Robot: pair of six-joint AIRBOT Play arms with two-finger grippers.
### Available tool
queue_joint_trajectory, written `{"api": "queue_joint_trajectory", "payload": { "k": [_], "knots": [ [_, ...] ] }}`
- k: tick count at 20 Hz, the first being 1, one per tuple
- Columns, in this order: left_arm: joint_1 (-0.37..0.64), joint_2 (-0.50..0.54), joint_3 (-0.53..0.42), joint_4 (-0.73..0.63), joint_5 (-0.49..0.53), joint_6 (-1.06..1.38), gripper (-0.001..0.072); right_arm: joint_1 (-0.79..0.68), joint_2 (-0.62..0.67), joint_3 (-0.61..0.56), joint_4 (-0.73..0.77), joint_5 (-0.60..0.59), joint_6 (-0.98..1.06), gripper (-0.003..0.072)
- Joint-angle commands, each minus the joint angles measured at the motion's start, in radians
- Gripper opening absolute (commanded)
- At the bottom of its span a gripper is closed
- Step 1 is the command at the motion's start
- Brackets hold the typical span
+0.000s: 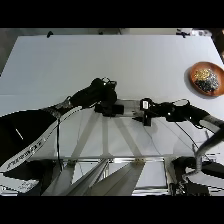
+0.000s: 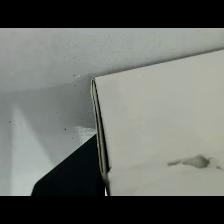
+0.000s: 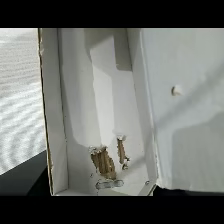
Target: Fold the box and place the chain.
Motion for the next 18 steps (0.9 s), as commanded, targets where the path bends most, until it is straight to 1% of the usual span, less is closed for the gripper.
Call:
{"api": "queue_joint_trajectory", "payload": {
  "k": [1, 6, 7, 9, 11, 13, 14, 15, 18],
  "knots": [
    [-0.003, -0.001, 0.001, -0.014, -0.037, -0.001, 0.0008, -0.001, 0.000, 0.000, 0.001, -0.003, 0.001, 0.0502],
    [-0.010, 0.000, 0.001, -0.015, -0.037, -0.003, 0.0009, -0.001, 0.000, 0.000, 0.001, -0.003, 0.001, 0.0502],
    [-0.010, 0.000, 0.001, -0.018, -0.036, -0.002, 0.0024, -0.001, 0.000, 0.000, 0.001, -0.003, 0.001, 0.0502],
    [-0.010, 0.003, 0.001, -0.021, -0.035, 0.002, 0.0103, -0.001, 0.000, 0.000, 0.001, -0.003, 0.001, 0.0502],
    [-0.010, 0.017, 0.001, -0.020, -0.035, 0.014, 0.0126, -0.001, 0.000, 0.000, 0.001, -0.003, 0.001, 0.0502],
    [-0.009, 0.037, 0.001, -0.015, -0.037, 0.053, 0.0292, -0.001, 0.000, 0.000, 0.001, -0.003, 0.001, 0.0502],
    [-0.009, 0.049, 0.001, -0.011, -0.037, 0.058, 0.0394, -0.001, 0.000, 0.000, 0.001, -0.003, 0.001, 0.0502],
    [-0.009, 0.060, 0.001, -0.010, -0.036, 0.077, 0.0471, -0.001, 0.000, 0.000, 0.001, -0.003, 0.001, 0.0502],
    [-0.009, 0.090, 0.001, -0.008, -0.018, 0.123, 0.0476, -0.001, 0.000, 0.000, 0.001, -0.003, 0.001, 0.0502]
  ]
}}
